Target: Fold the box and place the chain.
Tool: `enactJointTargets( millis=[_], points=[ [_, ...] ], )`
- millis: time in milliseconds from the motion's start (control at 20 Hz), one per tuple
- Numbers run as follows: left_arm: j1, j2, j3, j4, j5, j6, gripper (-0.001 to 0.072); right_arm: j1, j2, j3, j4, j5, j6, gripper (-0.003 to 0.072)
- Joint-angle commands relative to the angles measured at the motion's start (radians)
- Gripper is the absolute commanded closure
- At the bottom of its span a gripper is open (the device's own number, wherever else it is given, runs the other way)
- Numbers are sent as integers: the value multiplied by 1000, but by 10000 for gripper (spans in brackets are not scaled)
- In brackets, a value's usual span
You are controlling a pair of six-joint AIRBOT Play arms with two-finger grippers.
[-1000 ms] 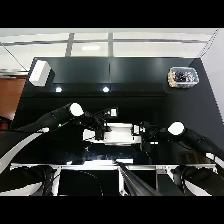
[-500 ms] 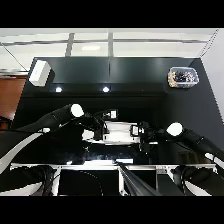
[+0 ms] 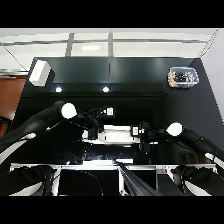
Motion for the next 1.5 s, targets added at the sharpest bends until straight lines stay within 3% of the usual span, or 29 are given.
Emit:
enactJointTargets(
  millis=[0,50,150,300,500,650,750,900,1100,1200,1450],
  points=[
    [0,110,1,139,-179,-231,538,1,0,0,-12,0,-2,262],
    [0,129,1,154,-229,-278,679,1,0,0,-12,0,-2,262],
    [-5,151,0,133,-294,-418,683,1,0,0,-12,0,-2,262],
    [-59,153,-12,-18,-259,-586,683,1,0,0,-12,0,-2,262],
    [-106,153,-116,-362,158,-542,681,1,0,0,16,0,-2,262],
    [-110,139,-164,-427,503,-533,681,1,0,0,16,1,-2,262],
    [-108,96,-167,-397,591,-533,681,1,0,0,16,0,-2,262],
    [-106,15,-165,-388,560,-533,681,1,0,0,16,0,-2,262],
    [-106,-98,-117,-314,370,-534,681,1,0,0,16,0,-2,262],
    [-106,-130,-83,-257,328,-533,681,1,0,0,16,0,-2,262],
    [-65,-19,-17,-74,301,-587,681,1,0,0,16,0,-2,262]
  ],
)
